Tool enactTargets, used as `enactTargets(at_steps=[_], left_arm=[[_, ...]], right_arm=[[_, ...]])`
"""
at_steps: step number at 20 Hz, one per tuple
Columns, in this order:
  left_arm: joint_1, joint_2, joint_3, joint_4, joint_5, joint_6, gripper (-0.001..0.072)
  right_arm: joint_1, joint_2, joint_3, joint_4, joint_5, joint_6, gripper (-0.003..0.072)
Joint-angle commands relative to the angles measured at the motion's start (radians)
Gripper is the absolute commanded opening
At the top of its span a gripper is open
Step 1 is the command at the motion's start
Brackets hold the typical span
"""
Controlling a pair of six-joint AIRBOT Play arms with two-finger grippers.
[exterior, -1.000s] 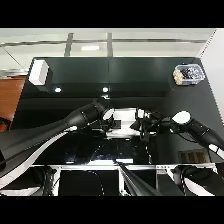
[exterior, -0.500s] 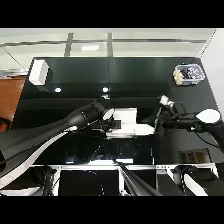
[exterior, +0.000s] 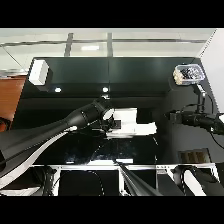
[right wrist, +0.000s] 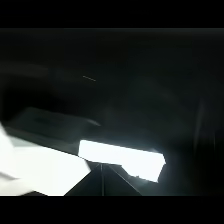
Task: Fold the box and place the chain.
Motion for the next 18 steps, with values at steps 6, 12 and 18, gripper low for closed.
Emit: enactTargets(at_steps=[6, 12, 18], left_arm=[[0.001, 0.0, 0.0, 0.0, 0.0, 0.0, 0.0028], [0.001, 0.0, 0.0, 0.0, 0.0, 0.0, 0.0028], [0.001, 0.0, 0.0, 0.0, 0.0, 0.0, 0.0028]], right_arm=[[-0.03, -0.193, 0.0, -0.111, 0.145, 0.262, 0.0025], [0.065, -0.373, 0.0, 0.013, 0.174, 0.159, 0.0025], [0.208, -0.44, 0.0, 0.206, 0.137, -0.016, 0.0025]])
